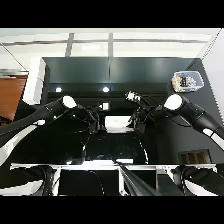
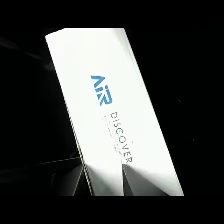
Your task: Fold the box and place the chain.
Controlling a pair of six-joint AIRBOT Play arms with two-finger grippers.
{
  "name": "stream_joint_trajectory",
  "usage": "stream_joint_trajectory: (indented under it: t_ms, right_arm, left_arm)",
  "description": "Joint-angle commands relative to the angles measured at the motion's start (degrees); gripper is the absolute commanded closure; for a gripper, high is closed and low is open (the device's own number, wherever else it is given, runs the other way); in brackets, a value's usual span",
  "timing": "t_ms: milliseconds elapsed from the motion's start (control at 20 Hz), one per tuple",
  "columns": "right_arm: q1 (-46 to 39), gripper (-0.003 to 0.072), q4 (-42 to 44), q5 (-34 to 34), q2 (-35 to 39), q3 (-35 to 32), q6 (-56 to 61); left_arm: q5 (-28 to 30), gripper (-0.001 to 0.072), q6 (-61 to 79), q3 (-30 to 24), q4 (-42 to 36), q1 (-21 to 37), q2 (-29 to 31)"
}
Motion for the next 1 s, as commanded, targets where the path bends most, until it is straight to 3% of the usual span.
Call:
stream_joint_trajectory:
  t_ms: [0, 100, 200, 350, 450, 550, 700, 950]
  right_arm:
    - [-0.7, 0.0413, 0.1, 1.7, 1.0, 1.4, 4.9]
    - [-2.9, 0.0426, 0.7, 5.1, 3.6, 3.0, 11.7]
    - [-6.4, 0.0667, 1.5, 10.2, 5.5, 2.9, 21.7]
    - [-9.4, 0.0671, 14.3, 14.5, 5.5, -3.5, 20.3]
    - [-9.6, 0.0670, 28.3, 10.7, 5.1, -9.7, 15.4]
    - [-9.5, 0.0670, 33.3, 3.9, 4.0, -13.1, 15.5]
    - [-8.0, 0.0670, 33.4, -3.7, 2.3, -13.5, 18.7]
    - [-6.0, 0.0670, 24.6, -7.3, -0.4, -13.5, 26.9]
  left_arm:
    - [0.0, 0.0357, 0.0, 0.0, 0.0, 0.0, 0.0]
    - [0.0, 0.0357, 0.0, 0.0, 0.0, 0.0, 0.0]
    - [0.0, 0.0357, 0.0, 0.0, 0.0, 0.0, 0.0]
    - [0.2, 0.0358, 0.0, 0.0, 0.0, 0.0, 0.0]
    - [0.2, 0.0357, 0.0, 0.0, 0.0, 0.0, 0.0]
    - [0.2, 0.0357, 0.0, 0.0, 0.0, 0.0, 0.0]
    - [0.2, 0.0357, 0.0, 0.0, 0.0, 0.0, 0.0]
    - [0.3, 0.0357, 0.0, 0.0, 0.0, 0.0, 0.0]
